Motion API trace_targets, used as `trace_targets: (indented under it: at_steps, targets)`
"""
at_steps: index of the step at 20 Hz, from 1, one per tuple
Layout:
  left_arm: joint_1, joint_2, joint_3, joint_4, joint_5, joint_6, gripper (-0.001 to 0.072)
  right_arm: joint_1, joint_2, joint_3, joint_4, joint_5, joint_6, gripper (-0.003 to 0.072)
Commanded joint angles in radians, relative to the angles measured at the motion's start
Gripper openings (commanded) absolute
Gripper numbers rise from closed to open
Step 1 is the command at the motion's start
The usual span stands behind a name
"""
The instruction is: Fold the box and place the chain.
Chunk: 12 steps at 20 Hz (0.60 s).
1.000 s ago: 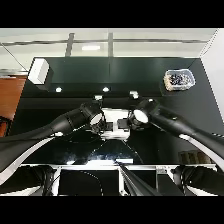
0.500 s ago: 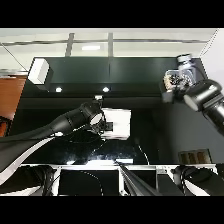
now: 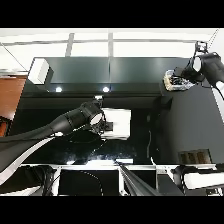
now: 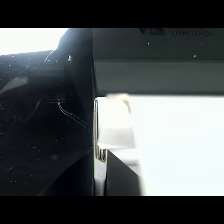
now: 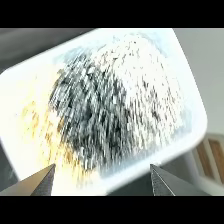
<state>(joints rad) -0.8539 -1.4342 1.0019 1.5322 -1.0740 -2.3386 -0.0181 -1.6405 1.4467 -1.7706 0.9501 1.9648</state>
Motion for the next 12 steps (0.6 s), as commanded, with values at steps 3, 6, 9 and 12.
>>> trace_targets:
  at_steps: [3, 6, 9, 12]
  targets:
    - [0.001, 0.000, 0.000, 0.000, 0.000, 0.000, 0.0025, -0.034, -0.241, 0.224, 0.049, 0.019, -0.032, 0.0611]
    - [0.001, 0.000, 0.000, 0.000, -0.001, 0.000, 0.0025, -0.035, -0.274, 0.241, 0.050, 0.014, -0.032, 0.0599]
    - [0.001, 0.000, 0.000, 0.000, -0.001, 0.000, 0.0025, -0.036, -0.294, 0.241, 0.053, 0.052, -0.032, 0.0518]
    - [0.001, 0.000, 0.000, 0.000, -0.003, 0.000, 0.0026, -0.036, -0.292, 0.266, 0.072, 0.097, -0.033, 0.0059]
